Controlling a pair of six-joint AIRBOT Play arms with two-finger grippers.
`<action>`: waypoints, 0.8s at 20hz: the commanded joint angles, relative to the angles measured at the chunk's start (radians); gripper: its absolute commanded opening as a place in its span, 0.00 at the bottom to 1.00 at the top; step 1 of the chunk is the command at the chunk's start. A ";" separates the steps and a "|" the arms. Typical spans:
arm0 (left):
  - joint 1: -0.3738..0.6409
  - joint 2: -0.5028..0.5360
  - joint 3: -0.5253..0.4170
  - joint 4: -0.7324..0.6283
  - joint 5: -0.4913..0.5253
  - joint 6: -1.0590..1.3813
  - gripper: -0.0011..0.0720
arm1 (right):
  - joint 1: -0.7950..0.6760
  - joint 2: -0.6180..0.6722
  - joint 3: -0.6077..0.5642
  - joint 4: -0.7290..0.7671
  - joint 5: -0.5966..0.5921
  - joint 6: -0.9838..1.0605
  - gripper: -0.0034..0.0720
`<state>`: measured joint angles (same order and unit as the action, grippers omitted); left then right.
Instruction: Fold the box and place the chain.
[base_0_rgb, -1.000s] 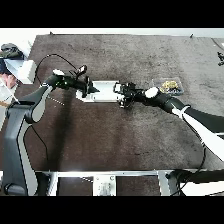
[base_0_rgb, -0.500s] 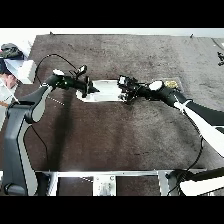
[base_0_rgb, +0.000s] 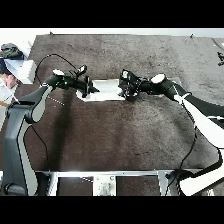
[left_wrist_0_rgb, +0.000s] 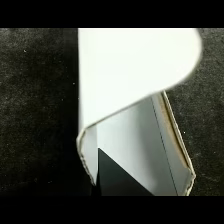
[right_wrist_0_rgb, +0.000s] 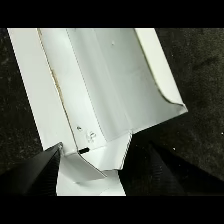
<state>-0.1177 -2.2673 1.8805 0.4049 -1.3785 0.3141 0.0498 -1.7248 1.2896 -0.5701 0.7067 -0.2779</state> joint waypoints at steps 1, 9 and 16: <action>0.000 -0.001 0.000 -0.002 -0.001 0.000 0.03 | -0.019 -0.040 0.065 0.000 0.121 0.013 0.84; 0.000 -0.001 0.000 -0.002 -0.001 0.000 0.03 | -0.053 -0.169 0.210 -0.002 0.290 0.029 0.84; 0.000 -0.001 0.000 -0.002 -0.001 0.000 0.03 | -0.063 -0.264 0.317 0.001 0.392 0.035 0.84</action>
